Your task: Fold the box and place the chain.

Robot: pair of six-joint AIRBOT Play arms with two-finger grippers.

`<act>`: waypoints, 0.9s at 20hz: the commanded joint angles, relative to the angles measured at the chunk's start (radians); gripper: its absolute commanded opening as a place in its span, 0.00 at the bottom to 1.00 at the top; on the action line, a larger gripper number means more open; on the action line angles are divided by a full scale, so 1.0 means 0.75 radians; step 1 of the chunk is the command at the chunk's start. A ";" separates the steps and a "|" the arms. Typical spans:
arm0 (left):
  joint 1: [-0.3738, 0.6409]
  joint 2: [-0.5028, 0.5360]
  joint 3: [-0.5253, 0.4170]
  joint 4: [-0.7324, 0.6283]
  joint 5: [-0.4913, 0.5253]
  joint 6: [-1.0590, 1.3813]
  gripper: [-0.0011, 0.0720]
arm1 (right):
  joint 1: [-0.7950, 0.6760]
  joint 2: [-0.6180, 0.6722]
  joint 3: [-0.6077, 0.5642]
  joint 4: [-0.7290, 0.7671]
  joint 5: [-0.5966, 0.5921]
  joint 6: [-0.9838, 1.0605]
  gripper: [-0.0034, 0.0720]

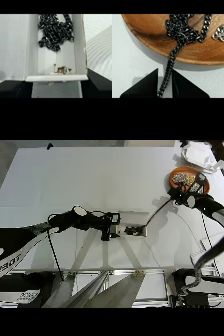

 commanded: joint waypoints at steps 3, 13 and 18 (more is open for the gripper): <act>0.001 -0.001 0.001 0.001 0.000 0.000 0.11 | -0.001 -0.046 0.008 0.003 0.023 -0.001 0.11; 0.001 0.000 0.001 0.001 0.000 0.000 0.11 | 0.089 0.574 0.008 0.026 0.470 -0.494 0.07; 0.001 0.000 0.001 0.001 0.000 0.000 0.11 | 0.183 1.114 0.008 0.099 0.823 -0.755 0.07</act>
